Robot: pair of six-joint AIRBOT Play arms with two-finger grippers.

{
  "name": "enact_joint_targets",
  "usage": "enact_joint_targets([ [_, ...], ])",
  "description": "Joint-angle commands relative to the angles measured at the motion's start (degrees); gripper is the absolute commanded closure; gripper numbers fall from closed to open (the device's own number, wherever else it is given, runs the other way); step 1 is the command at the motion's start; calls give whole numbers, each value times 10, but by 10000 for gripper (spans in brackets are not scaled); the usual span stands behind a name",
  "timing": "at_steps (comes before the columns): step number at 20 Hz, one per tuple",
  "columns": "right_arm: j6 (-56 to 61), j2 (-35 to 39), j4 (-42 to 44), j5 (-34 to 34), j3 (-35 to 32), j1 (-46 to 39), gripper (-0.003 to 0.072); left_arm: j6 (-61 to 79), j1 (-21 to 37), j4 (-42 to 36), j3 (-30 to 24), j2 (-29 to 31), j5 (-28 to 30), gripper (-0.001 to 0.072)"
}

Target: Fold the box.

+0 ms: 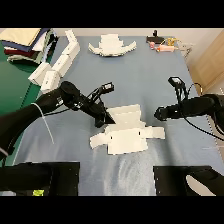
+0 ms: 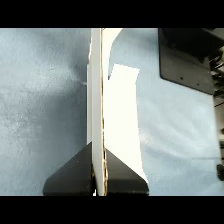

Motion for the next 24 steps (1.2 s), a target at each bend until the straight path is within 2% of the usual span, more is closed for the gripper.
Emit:
enact_joint_targets([
  [1, 27, 0, 1, 6, 6, 0, 276, 66, -39, 2, -59, 57, 87, 702],
  [4, 44, 0, 4, 16, 6, 0, 276, 81, -59, 15, -94, 74, 129, 700],
  [8, 45, 0, 17, 21, 6, 0, 276, 59, -64, 23, -106, 73, 129, 698],
  [12, 45, 0, 35, 20, 6, 0, 276, 9, -64, 64, -106, 73, 128, 698],
  [21, 45, 0, 53, 17, 6, 0, 276, -27, -65, 68, -107, 73, 102, 698],
  [24, 45, 0, 52, 16, 6, 0, 276, -25, -92, 68, -108, 78, 120, 701],
])
